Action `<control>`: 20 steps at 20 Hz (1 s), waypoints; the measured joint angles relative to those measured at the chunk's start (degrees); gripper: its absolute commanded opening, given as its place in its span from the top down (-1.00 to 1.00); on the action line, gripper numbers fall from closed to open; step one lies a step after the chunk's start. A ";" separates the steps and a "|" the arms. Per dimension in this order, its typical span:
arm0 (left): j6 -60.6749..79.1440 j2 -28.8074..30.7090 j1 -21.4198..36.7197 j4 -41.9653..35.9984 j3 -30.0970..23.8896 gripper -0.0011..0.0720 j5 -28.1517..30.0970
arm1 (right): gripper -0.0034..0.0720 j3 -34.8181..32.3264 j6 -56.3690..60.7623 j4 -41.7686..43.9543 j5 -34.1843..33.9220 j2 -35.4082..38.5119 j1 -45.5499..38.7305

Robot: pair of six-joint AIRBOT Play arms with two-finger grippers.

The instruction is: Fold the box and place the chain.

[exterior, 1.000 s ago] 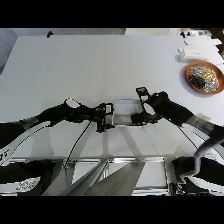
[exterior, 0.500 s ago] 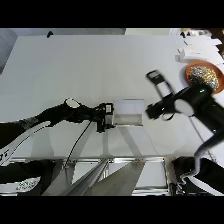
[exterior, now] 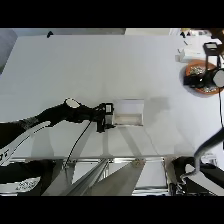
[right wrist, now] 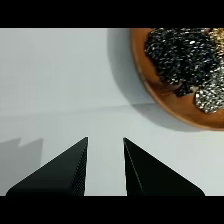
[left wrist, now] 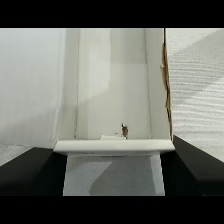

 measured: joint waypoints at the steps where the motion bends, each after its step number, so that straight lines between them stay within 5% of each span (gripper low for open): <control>1: -0.02 0.00 0.00 -0.02 0.00 0.28 0.00 | 0.21 1.05 -0.35 0.13 -1.29 -2.29 -2.32; 8: -0.02 0.00 0.00 -0.02 0.00 0.28 -0.09 | 0.24 8.72 0.46 1.64 -5.27 -16.22 -13.77; 20: 0.00 0.00 0.00 0.00 0.00 0.28 -0.22 | 0.28 10.67 -7.98 8.79 -12.74 -24.13 -16.26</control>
